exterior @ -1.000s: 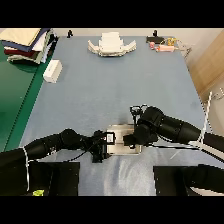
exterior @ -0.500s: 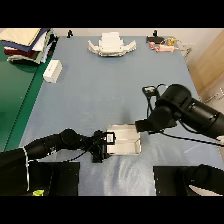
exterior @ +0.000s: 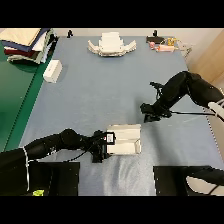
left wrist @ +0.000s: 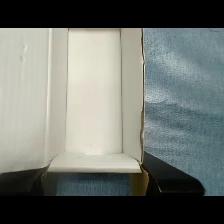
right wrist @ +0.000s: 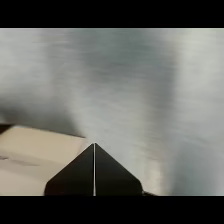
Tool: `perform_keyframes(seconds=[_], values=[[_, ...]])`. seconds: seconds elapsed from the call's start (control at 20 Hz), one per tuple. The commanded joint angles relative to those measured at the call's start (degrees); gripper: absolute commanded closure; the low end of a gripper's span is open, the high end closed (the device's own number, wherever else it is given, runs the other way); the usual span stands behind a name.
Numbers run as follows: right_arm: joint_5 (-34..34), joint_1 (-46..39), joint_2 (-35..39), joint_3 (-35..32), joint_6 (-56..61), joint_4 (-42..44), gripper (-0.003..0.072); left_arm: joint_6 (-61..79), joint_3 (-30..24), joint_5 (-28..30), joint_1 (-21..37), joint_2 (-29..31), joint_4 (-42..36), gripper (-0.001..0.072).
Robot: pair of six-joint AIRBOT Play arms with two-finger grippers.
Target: Fold the box.
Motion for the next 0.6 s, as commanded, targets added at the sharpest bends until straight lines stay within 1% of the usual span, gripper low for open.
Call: perform_keyframes(seconds=[0.0,0.05,0.1,0.35,0.55], values=[[-7.3,-5.8,-8.2,0.1,-15.8,21.4,0.0682,0.0,0.0,0.0,0.0,0.0,0.0,0.0197],[-9.2,-5.0,-9.0,0.1,-17.4,20.6,0.0682,0.0,0.0,0.0,0.0,0.0,0.0,0.0197],[-9.6,-3.9,-8.9,0.0,-19.5,19.9,0.0682,0.0,0.0,0.0,0.0,0.0,0.0,0.0197],[-8.2,4.3,-3.6,0.0,-26.7,17.0,0.0681,0.0,0.0,0.0,0.0,0.0,0.0,0.0197],[-3.0,13.2,2.6,-0.5,-26.6,6.5,0.0682,0.0,0.0,0.0,0.0,0.0,0.0,0.0197]])
